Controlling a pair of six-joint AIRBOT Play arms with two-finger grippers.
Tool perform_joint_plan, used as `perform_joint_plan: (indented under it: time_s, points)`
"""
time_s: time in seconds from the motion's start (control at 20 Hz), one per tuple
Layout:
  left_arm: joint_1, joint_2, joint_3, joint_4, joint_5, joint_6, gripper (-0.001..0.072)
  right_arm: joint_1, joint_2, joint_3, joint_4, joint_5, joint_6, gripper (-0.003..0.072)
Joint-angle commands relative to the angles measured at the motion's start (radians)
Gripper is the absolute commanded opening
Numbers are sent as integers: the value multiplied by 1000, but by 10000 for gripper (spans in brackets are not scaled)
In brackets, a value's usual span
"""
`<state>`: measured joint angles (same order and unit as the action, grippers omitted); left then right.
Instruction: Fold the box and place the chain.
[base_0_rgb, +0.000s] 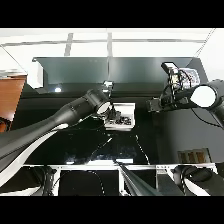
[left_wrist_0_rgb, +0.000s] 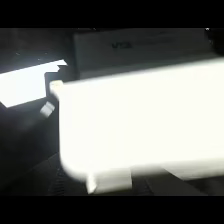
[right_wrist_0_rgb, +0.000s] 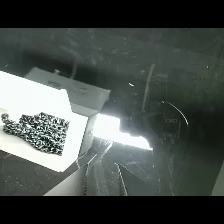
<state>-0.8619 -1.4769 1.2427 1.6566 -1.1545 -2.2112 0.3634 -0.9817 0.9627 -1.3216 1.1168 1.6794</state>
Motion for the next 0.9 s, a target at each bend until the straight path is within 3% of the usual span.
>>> perform_joint_plan:
  time_s: [0.0, 0.1, 0.25, 0.3, 0.35, 0.45, 0.5, 0.55, 0.65, 0.85]
  points:
    - [-28, 131, -37, 263, -118, 72, 449, 0, 1, 0, 3, -3, -5, 222]
    - [34, 226, -137, 340, -147, 84, 449, 0, 0, 0, -4, -3, -5, 222]
    - [260, 373, -360, 248, -7, 93, 449, 0, 0, 0, -42, -3, -4, 222]
    - [356, 402, -426, 124, 82, 127, 449, 0, 0, 0, -42, -5, -3, 222]
    - [458, 418, -492, -109, 201, 250, 449, 0, 0, 0, -41, -6, -4, 222]
    - [585, 412, -582, -669, 344, 875, 449, 0, 0, 0, -41, -12, -3, 222]
    - [606, 401, -601, -856, 333, 1225, 449, 0, 0, 0, -40, -15, 0, 222]
    - [604, 389, -610, -928, 299, 1541, 452, 0, 0, 0, -40, -14, 9, 222]
    - [566, 360, -616, -935, 283, 1917, 714, 0, 0, 0, -40, -15, 15, 222]
    - [518, 248, -610, -1004, 283, 2369, 717, 0, 0, 0, -39, -15, 20, 222]
